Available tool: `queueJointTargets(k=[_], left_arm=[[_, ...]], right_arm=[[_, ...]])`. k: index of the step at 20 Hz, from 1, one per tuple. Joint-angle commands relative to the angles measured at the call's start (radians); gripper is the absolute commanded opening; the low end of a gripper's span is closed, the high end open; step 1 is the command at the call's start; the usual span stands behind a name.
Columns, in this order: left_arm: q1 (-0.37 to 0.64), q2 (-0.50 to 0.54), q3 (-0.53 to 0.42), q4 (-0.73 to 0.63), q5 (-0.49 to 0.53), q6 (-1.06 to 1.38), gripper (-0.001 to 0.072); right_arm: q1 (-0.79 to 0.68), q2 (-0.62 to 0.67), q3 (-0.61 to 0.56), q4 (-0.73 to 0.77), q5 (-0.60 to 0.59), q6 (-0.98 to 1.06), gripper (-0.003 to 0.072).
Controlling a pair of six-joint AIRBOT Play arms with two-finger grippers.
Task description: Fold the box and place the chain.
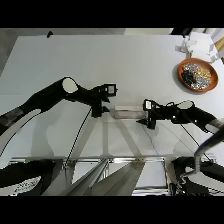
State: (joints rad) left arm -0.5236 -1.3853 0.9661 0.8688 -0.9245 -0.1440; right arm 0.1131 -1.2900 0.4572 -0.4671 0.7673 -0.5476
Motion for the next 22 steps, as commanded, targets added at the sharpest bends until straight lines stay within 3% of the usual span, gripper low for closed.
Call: queueJointTargets(k=[1, 2, 5, 10, 16, 18, 22], left_arm=[[0.004, 0.087, 0.001, 0.074, -0.148, -0.066, 0.0065], [-0.014, 0.099, 0.001, 0.043, -0.194, -0.039, 0.0001], [-0.107, 0.088, 0.0, -0.116, -0.218, -0.043, 0.0001], [-0.182, 0.041, -0.002, -0.333, 0.209, -0.07, 0.0001], [-0.18, -0.085, -0.002, -0.496, 0.46, -0.066, 0.0002], [-0.18, -0.127, -0.002, -0.518, 0.476, -0.066, 0.0005], [-0.182, -0.213, -0.002, -0.517, 0.4, -0.066, 0.0005]], right_arm=[[0.001, 0.0, 0.0, 0.0, 0.006, 0.0, 0.0413], [0.001, 0.0, 0.0, 0.0, 0.006, 0.0, 0.0413], [0.001, 0.0, 0.0, 0.0, 0.006, 0.0, 0.0413], [0.001, 0.0, 0.0, 0.0, 0.006, 0.0, 0.0413], [0.001, 0.0, 0.0, 0.0, 0.006, 0.0, 0.0413], [0.001, 0.0, 0.0, 0.0, 0.006, 0.0, 0.0413], [0.001, 0.0, 0.0, 0.0, 0.006, 0.0, 0.0413]])
